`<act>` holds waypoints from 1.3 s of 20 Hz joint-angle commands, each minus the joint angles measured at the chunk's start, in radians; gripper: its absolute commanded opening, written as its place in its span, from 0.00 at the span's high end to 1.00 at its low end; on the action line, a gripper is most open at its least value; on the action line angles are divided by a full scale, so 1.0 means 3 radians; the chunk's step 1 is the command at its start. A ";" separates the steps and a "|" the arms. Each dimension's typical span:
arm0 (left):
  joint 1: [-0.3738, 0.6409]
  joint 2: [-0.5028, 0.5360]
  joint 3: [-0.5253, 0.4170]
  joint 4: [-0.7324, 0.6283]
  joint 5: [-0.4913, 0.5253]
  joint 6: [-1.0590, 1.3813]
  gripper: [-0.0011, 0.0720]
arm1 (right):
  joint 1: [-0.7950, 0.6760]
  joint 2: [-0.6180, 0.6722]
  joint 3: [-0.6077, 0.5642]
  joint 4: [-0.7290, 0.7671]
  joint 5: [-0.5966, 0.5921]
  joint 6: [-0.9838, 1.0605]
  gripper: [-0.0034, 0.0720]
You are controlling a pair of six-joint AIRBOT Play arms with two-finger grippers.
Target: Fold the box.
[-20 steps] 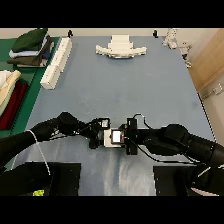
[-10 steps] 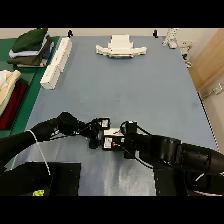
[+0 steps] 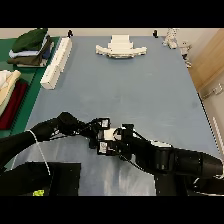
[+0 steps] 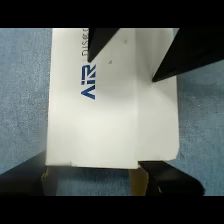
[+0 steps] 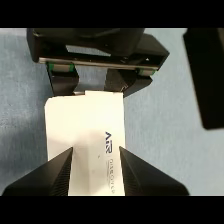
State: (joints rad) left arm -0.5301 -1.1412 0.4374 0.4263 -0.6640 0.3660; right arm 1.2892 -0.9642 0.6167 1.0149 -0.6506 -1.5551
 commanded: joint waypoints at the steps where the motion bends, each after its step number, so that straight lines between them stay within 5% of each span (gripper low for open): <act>1: 0.0001 -0.0001 0.0004 0.0000 0.0001 0.0000 0.32 | 0.0047 -0.0024 0.0008 0.0003 0.0065 0.0034 0.33; 26: 0.0001 -0.0001 0.0004 0.0000 0.0001 0.0000 0.32 | 0.0017 -0.0003 0.0038 -0.0543 0.0084 0.0155 0.37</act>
State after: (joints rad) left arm -0.5301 -1.1412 0.4377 0.4259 -0.6628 0.3660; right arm 1.2995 -0.9722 0.6273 0.8669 -0.6250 -1.5101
